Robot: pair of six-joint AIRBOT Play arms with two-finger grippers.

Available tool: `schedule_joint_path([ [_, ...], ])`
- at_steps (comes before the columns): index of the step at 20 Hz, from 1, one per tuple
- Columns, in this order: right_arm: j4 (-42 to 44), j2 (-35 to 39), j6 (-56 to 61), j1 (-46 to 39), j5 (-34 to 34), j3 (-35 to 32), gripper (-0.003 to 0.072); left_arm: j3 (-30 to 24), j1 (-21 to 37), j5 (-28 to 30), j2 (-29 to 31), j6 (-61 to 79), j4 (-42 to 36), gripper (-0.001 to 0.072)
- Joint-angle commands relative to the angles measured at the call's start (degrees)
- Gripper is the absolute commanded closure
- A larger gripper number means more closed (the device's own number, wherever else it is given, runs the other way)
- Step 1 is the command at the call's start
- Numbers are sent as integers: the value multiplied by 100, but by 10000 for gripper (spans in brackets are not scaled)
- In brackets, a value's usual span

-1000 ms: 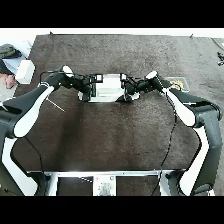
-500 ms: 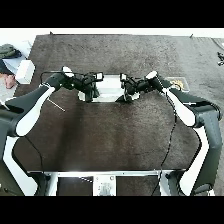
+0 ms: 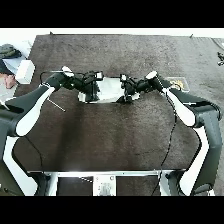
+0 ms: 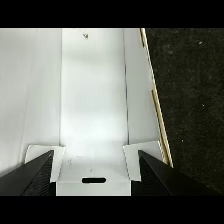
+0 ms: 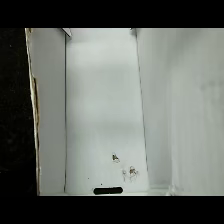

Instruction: Fold the box and place the chain.

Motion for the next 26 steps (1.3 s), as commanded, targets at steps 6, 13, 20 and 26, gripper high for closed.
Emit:
schedule_joint_path([
  [6, 2, 4, 7, -2, -2, 4, 521, 13, 2, -22, 0, -208, 553, 592],
  [13, 4, 4, 7, -2, -2, 4, 521, 28, 367, -431, 111, -612, 756, 699],
  [20, 4, 4, 7, -2, -2, 4, 521, 24, 743, -452, 890, -2118, 664, 702],
  [26, 2, 4, 7, -2, -2, 4, 521, 9, 1314, -544, 1220, -4179, 590, 702],
])
